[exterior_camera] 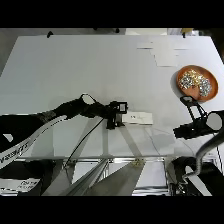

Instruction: Fold the box and place the chain.

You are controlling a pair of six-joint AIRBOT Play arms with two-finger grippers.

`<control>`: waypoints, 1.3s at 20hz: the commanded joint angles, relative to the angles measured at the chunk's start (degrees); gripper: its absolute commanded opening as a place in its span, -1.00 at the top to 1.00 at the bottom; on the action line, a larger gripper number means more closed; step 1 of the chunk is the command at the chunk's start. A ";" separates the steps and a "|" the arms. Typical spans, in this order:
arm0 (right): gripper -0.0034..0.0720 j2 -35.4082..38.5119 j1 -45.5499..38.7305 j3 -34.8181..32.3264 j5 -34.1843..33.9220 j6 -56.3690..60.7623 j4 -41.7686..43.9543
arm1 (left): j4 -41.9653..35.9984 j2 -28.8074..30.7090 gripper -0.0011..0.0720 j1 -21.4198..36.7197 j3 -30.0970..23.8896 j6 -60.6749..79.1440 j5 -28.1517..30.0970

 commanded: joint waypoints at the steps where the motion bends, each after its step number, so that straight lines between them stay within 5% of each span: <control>1: 0.85 0.09 -0.22 -0.33 0.24 0.33 0.20 | 0.00 0.02 0.40 0.00 0.00 0.00 0.02; 21: 0.85 0.09 -0.22 -0.33 0.26 0.33 0.22 | -1.07 0.00 0.42 -0.02 0.00 0.31 0.37; 22: 0.85 0.09 -0.22 -0.33 0.26 0.33 0.22 | -1.05 0.07 0.49 0.00 0.00 0.31 0.35; 23: 0.85 0.09 -0.22 -0.33 0.26 0.33 0.22 | -0.76 0.55 0.92 0.09 0.00 0.24 0.35; 26: 0.85 0.09 -0.22 -0.33 0.26 0.33 0.20 | 0.07 5.11 0.96 0.94 0.00 -3.52 1.14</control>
